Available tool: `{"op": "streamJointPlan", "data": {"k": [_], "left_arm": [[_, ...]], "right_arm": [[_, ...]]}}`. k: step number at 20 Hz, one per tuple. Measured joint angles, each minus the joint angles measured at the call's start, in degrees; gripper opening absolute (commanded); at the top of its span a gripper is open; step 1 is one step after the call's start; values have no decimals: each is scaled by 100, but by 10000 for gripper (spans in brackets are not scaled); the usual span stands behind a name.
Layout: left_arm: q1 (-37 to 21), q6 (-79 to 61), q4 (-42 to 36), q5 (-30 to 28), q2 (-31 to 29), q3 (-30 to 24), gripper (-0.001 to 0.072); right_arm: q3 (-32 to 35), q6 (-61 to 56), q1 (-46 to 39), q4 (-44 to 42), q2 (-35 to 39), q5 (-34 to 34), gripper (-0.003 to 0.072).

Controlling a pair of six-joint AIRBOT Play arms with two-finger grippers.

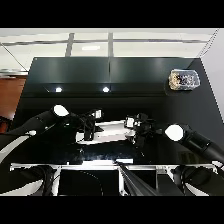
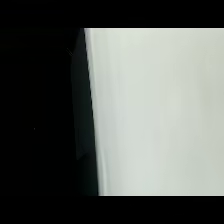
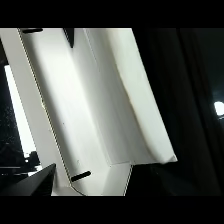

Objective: Fold the box and place the chain.

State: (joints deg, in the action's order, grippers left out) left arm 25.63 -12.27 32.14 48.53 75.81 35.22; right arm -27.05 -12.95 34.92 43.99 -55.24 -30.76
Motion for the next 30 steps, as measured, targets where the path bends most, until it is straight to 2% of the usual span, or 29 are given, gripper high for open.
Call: {"op": "streamJointPlan", "data": {"k": [5,16,22,30], "left_arm": [[0,0,2,-4,0,0,28],[0,-2,9,-11,0,0,28],[0,-2,4,-9,0,0,29],[0,9,0,-37,0,0,28]], "right_arm": [[0,149,-13,-83,-42,-101,677],[0,2535,-472,-1687,-780,-920,676],[7,2907,-540,-1703,-1187,-1034,676],[7,2942,-533,-1668,-1292,-935,676]]}}
